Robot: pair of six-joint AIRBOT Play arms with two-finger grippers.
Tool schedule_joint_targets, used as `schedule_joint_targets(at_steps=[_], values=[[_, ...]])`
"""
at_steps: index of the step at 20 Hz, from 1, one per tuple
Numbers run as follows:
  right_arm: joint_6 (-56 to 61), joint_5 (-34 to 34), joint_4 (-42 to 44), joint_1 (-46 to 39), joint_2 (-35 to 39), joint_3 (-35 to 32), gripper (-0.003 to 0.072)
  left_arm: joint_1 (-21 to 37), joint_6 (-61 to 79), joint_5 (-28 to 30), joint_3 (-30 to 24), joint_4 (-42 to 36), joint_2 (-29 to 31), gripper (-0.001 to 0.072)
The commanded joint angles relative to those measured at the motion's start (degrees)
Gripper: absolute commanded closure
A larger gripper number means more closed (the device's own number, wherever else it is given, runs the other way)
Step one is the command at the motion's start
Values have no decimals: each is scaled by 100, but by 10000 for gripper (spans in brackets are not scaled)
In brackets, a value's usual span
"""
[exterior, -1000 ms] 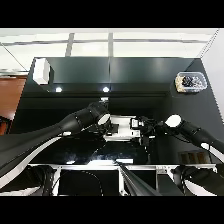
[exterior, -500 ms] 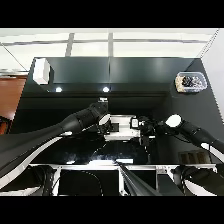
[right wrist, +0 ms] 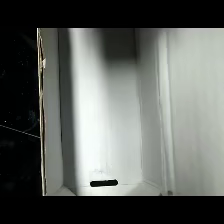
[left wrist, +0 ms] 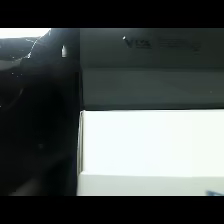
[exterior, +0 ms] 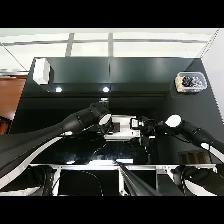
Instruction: Fold the box and place the chain.
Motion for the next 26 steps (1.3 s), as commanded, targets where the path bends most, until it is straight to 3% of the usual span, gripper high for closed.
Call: schedule_joint_targets(at_steps=[1,2,8,9,10,11,18,24,25,26], values=[[4,-4,9,4,2,0,550,2,-2,-35,7,26,0,628],[4,-4,9,4,2,0,550,2,0,-35,7,26,0,687],[48,0,2,0,11,2,548,15,48,-55,7,116,2,687],[199,-20,2,0,35,2,492,20,81,-57,7,125,9,688],[459,-24,7,0,68,4,185,20,164,-55,7,138,17,688],[710,-28,-17,0,125,17,41,26,186,-61,7,157,26,688],[1224,356,-1211,-2,813,59,50,37,195,-160,7,352,31,687],[1196,372,-1292,2,822,59,54,33,192,-70,7,262,31,687],[1185,372,-1259,2,822,59,84,33,190,-63,7,262,28,687],[1180,372,-1209,2,820,57,218,33,192,-44,7,262,31,686]])
